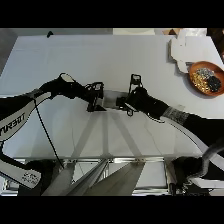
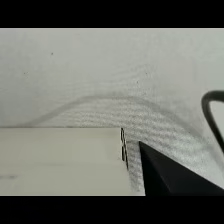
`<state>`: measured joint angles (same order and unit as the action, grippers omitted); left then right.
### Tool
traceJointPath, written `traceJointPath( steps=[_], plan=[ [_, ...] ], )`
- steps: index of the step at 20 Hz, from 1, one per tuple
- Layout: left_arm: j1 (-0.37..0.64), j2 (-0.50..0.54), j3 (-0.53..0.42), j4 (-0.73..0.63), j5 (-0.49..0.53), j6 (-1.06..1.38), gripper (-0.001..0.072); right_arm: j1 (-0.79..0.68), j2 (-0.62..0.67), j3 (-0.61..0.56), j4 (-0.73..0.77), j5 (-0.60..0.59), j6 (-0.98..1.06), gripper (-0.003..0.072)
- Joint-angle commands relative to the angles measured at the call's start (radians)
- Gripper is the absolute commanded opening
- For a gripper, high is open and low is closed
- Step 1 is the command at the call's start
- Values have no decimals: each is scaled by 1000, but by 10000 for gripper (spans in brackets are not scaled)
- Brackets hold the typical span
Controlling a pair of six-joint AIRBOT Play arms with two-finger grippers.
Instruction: Fold the box and place the chain.
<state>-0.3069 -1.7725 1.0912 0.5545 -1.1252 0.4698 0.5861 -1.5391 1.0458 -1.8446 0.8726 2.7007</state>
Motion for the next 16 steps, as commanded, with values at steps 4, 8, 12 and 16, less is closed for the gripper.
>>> traceJointPath(
  steps=[4, 8, 12, 16],
  plan=[
    [0, 0, 0, 0, 0, 1, 335, 1, 131, 1, 2, 78, -13, 476],
    [0, 0, 0, 0, 0, 1, 335, 0, 293, 1, 2, 254, -33, 474],
    [0, 0, 0, 0, 0, 1, 335, -1, 462, 1, -32, 312, -144, 474],
    [0, 0, 0, 0, 0, 1, 335, -2, 600, 1, -280, 362, -143, 474]
  ],
)
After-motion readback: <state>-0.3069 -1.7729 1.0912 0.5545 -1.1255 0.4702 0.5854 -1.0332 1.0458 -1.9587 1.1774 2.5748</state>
